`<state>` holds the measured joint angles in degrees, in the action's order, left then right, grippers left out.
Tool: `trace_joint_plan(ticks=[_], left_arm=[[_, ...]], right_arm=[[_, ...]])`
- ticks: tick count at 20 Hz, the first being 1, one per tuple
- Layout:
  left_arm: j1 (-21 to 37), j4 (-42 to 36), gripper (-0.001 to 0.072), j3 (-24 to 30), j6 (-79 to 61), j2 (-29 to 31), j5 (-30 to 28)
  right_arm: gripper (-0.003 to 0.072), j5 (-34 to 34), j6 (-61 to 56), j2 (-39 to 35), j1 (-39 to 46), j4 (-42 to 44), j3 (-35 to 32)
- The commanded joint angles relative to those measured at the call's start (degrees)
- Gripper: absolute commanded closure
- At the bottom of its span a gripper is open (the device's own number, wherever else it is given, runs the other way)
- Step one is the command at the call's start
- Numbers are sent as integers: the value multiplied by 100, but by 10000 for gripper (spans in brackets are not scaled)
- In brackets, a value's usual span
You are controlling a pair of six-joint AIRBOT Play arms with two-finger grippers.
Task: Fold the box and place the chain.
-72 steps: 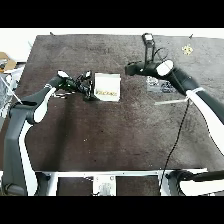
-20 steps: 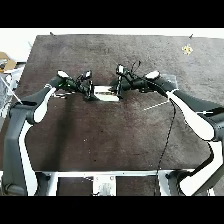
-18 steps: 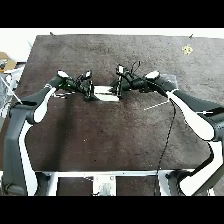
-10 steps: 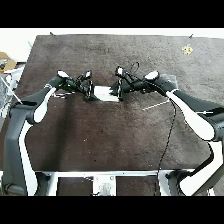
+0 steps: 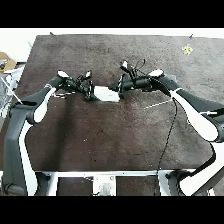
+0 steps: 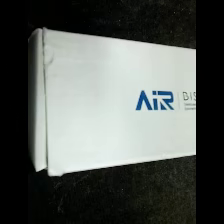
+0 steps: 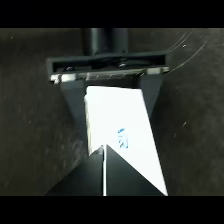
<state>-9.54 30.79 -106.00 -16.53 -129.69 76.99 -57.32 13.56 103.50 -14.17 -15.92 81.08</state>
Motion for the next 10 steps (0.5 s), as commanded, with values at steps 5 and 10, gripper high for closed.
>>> trace_joint_plan(ticks=[5,10], left_arm=[[7,2,294,-7,-2,-2,0],[7,2,294,-7,-2,-2,-2]], right_arm=[[684,361,184,271,-225,-365,4],[684,361,114,573,-225,-1145,4]])
